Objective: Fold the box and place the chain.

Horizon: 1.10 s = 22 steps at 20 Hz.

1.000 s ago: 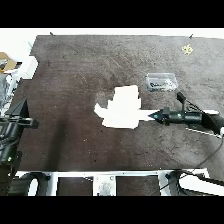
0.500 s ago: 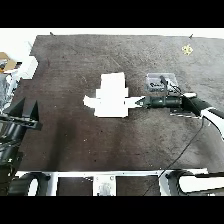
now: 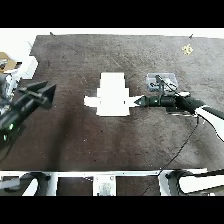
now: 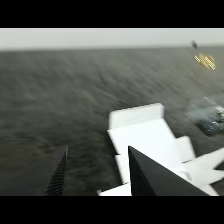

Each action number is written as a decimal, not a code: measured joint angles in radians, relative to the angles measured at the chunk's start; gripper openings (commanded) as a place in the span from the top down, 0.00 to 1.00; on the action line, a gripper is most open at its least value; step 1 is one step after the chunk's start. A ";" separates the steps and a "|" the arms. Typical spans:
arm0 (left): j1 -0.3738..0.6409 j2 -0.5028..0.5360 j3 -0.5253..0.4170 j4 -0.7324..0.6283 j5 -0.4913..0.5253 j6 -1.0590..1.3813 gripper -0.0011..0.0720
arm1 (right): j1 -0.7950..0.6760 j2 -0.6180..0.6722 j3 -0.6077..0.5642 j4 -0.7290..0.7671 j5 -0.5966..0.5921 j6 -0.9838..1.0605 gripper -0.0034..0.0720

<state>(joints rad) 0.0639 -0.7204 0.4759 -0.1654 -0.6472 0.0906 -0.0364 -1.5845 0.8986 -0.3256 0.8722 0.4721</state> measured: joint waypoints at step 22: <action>-0.193 -1.527 1.578 0.644 -0.832 -0.852 0.41 | 0.002 0.000 0.000 -0.014 -0.032 -0.053 0.95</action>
<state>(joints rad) -0.1295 -2.2475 2.0537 0.4782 -1.4792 -0.7612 -0.0341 -1.5848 0.8986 -0.3401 0.8398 0.4187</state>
